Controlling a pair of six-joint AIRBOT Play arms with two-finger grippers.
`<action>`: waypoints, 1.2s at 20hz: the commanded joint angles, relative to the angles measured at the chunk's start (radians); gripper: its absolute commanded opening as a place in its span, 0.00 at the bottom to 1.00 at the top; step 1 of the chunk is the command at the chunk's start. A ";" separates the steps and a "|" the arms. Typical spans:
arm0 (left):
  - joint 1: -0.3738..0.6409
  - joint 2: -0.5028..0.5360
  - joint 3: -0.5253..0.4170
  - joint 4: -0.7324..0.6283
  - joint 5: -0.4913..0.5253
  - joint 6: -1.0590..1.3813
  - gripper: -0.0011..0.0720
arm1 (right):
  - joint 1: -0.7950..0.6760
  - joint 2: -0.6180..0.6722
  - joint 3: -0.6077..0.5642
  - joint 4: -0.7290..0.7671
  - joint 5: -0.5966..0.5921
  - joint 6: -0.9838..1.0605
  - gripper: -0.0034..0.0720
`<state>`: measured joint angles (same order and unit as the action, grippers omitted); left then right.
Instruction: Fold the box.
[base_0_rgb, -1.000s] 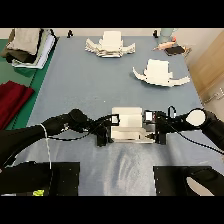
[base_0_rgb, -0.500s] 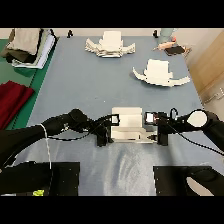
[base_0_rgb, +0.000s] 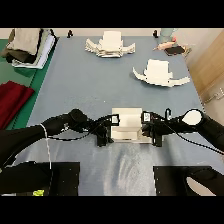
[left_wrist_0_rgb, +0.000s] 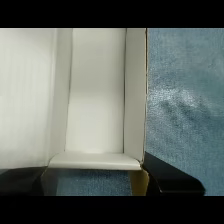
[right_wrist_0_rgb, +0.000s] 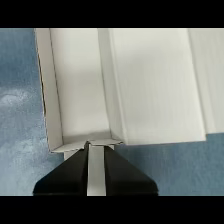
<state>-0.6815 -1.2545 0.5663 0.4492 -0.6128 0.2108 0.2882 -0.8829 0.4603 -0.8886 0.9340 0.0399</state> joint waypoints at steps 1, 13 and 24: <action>0.000 0.000 0.000 -0.001 0.001 0.000 0.63 | 0.019 -0.010 -0.001 0.034 -0.001 -0.019 0.23; 0.000 0.000 0.000 -0.001 0.001 0.000 0.63 | 0.063 -0.063 -0.001 0.076 -0.056 -0.018 0.92; 0.000 0.000 0.000 -0.001 0.001 0.000 0.63 | 0.063 0.110 0.131 -0.475 0.064 1.231 0.05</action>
<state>-0.6815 -1.2545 0.5667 0.4477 -0.6113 0.2096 0.3511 -0.8314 0.5327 -1.0977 0.9257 0.7162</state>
